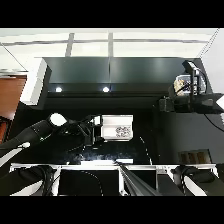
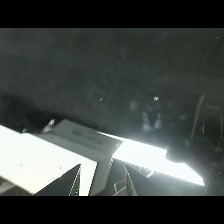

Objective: Fold the box and place the chain.

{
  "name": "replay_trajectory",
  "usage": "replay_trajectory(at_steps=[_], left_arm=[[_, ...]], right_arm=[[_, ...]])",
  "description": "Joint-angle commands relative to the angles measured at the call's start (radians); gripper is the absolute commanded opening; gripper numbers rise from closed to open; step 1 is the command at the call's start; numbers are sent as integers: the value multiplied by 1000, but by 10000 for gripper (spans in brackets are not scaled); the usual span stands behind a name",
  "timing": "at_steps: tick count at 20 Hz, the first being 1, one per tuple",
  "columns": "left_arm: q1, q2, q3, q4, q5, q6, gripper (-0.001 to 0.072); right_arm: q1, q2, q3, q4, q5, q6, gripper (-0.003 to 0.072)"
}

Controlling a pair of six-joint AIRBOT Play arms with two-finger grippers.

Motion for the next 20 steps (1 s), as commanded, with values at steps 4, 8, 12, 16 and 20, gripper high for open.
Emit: replay_trajectory(at_steps=[4, 8, 12, 16, 20], left_arm=[[0, -1, 1, 1, 3, 2, 399], [0, -1, 1, 1, 3, 2, 398], [0, -1, 1, 1, 3, 2, 399], [0, -1, 1, 1, 3, 2, 398], [0, -1, 1, 1, 3, 2, 399]], right_arm=[[2, -232, 5, 32, -179, -32, 335], [2, -354, 52, 78, -180, -143, 335], [2, -373, 95, 84, -182, -199, 419], [27, -373, 96, 117, -149, -353, 639], [89, -373, 96, 238, -115, -645, 638]])
